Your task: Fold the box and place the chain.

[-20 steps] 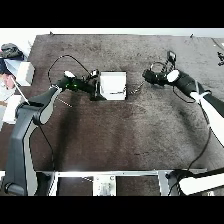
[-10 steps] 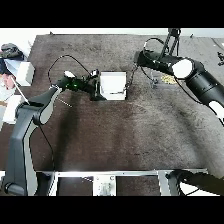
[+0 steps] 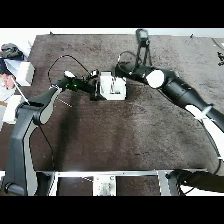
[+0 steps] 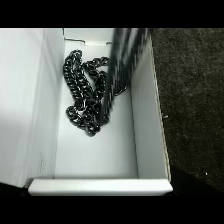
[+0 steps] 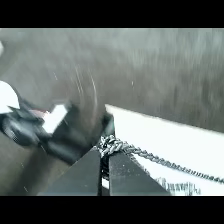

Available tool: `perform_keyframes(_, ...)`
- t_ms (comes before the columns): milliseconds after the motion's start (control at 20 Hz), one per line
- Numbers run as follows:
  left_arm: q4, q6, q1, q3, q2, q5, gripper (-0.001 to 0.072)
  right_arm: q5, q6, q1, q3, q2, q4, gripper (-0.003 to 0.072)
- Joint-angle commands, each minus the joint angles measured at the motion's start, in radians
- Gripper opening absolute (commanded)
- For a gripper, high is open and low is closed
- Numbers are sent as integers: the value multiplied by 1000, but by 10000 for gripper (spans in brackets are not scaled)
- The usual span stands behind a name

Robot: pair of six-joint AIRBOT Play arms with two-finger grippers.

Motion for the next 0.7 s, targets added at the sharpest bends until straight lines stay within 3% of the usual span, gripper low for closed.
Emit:
perform_keyframes(0,0,0,0,0,0,0,515,59,6,11,-9,-85,-10,20)
perform_keyframes(100,0,0,0,0,0,0,515,66,6,3,-16,-117,-37,333)
perform_keyframes(350,0,0,0,0,0,0,515,167,40,-163,-32,-96,-119,347)
perform_keyframes(500,0,0,0,0,0,0,515,153,59,-312,-122,-50,-119,347)
perform_keyframes(650,0,0,0,0,0,0,515,114,121,-430,-187,-82,-106,348)
